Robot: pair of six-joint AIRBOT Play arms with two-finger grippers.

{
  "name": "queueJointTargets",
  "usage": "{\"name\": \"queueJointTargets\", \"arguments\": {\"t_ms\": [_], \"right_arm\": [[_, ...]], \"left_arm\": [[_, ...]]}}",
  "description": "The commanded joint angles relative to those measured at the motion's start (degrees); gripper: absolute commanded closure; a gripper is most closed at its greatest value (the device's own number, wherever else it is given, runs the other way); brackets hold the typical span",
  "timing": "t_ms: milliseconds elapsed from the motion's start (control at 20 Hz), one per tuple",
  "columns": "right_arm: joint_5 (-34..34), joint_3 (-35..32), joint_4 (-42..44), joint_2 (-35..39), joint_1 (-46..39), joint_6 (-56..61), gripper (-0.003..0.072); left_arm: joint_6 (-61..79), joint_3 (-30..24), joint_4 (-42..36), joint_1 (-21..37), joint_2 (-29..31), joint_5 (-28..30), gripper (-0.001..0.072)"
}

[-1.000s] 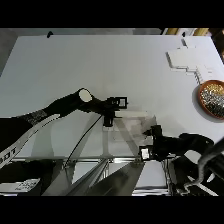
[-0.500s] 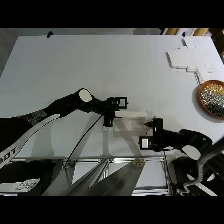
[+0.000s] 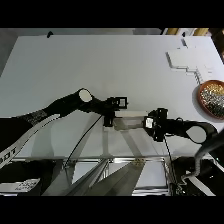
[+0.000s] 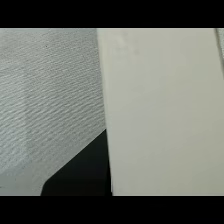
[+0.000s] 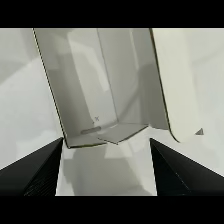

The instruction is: Fold the box and place the chain.

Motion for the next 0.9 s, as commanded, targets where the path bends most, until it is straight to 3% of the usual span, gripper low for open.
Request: {"name": "queueJointTargets", "arguments": {"t_ms": [0, 300, 850], "right_arm": [[2.62, 0.55, 9.51, -4.44, -4.04, -10.16, 0.0090], [6.97, 0.59, 18.82, -11.85, -10.10, -23.10, 0.0091], [8.70, 4.48, 19.04, -14.86, -14.03, -26.47, 0.0089]], "left_arm": [[0.07, 0.00, 0.04, -0.02, -0.04, 0.04, 0.0696], [0.07, 0.00, 0.07, -0.02, -0.04, 0.04, 0.0696], [0.07, 0.00, 0.07, -0.02, -0.04, 0.04, 0.0696]]}}
